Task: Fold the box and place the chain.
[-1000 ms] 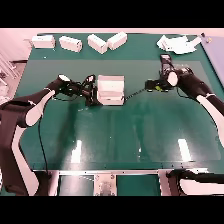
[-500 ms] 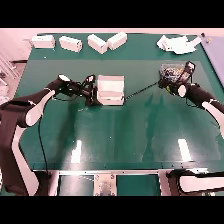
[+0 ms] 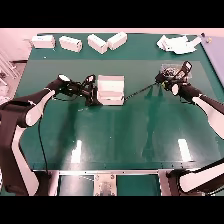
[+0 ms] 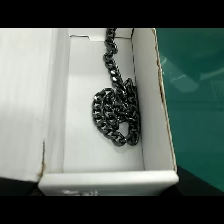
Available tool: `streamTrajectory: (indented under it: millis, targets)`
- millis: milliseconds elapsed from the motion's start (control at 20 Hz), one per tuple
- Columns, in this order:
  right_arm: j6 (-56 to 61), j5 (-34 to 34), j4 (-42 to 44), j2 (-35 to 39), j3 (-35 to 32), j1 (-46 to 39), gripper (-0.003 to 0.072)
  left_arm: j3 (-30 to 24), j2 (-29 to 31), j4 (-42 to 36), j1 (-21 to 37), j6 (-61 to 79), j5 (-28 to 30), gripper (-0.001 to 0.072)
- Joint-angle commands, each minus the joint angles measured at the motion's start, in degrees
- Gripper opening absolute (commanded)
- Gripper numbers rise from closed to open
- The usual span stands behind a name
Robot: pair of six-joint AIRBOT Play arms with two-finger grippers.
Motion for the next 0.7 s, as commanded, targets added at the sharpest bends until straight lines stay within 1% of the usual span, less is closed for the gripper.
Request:
streamTrajectory:
  millis: [0, 50, 100, 150, 200, 250, 300, 350, 400, 500, 550, 600, 650]
  targets:
    - [0.3, -0.5, 0.2, -3.0, 2.8, 0.4, 0.0366, 0.0, 0.0, 0.0, 0.1, 0.0, 0.0, 0.0378]
    - [0.3, -0.6, 0.2, -3.0, 2.8, 0.4, 0.034, 0.0, 0.0, 0.0, 0.1, 0.0, 0.0, 0.0378]
    - [0.1, -0.5, 0.1, -3.0, 2.8, 0.4, 0.0225, 0.0, 0.0, 0.0, 0.1, 0.0, 0.0, 0.0378]
    - [-1.2, -0.5, 0.1, -3.1, 2.8, 0.4, 0.0087, 0.0, 0.0, 0.0, 0.1, 0.0, 0.0, 0.0378]
    - [-1.4, -0.5, 0.1, -3.5, 2.8, 0.4, 0.0086, 0.0, 0.0, 0.0, 0.1, 0.0, 0.0, 0.0378]
    - [-1.4, -0.5, 0.1, -3.7, 2.8, 0.4, 0.0243, 0.0, 0.0, 0.0, 0.1, 0.0, 0.0, 0.0378]
    - [-1.5, -0.4, 0.1, -4.1, 2.8, 0.4, 0.0286, 0.0, 0.0, 0.0, 0.1, 0.0, 0.0, 0.0378]
    - [-1.5, -0.4, 0.1, -4.4, 2.8, 0.4, 0.0176, 0.0, 0.0, 0.0, 0.1, 0.0, 0.0, 0.0378]
    - [-1.5, -0.4, 0.1, -4.6, 2.8, 0.4, 0.0125, 0.0, 0.0, 0.0, 0.1, 0.0, 0.0, 0.0378]
    - [-1.7, -0.4, 0.0, -4.6, 2.8, 0.4, 0.0122, 0.0, 0.0, 0.0, 0.1, 0.0, 0.0, 0.0378]
    - [-1.7, -0.4, -0.1, -4.6, 2.8, 0.3, 0.0092, 0.0, 0.0, 0.0, 0.1, 0.0, 0.0, 0.0378]
    - [-1.7, -0.4, -0.1, -4.7, 2.8, 0.1, 0.003, 0.0, 0.0, 0.0, 0.1, 0.0, 0.0, 0.0378]
    - [-1.6, -0.5, -0.1, -4.7, 2.8, -0.1, 0.0015, 0.0, 0.0, 0.0, 0.1, 0.0, 0.0, 0.0378]
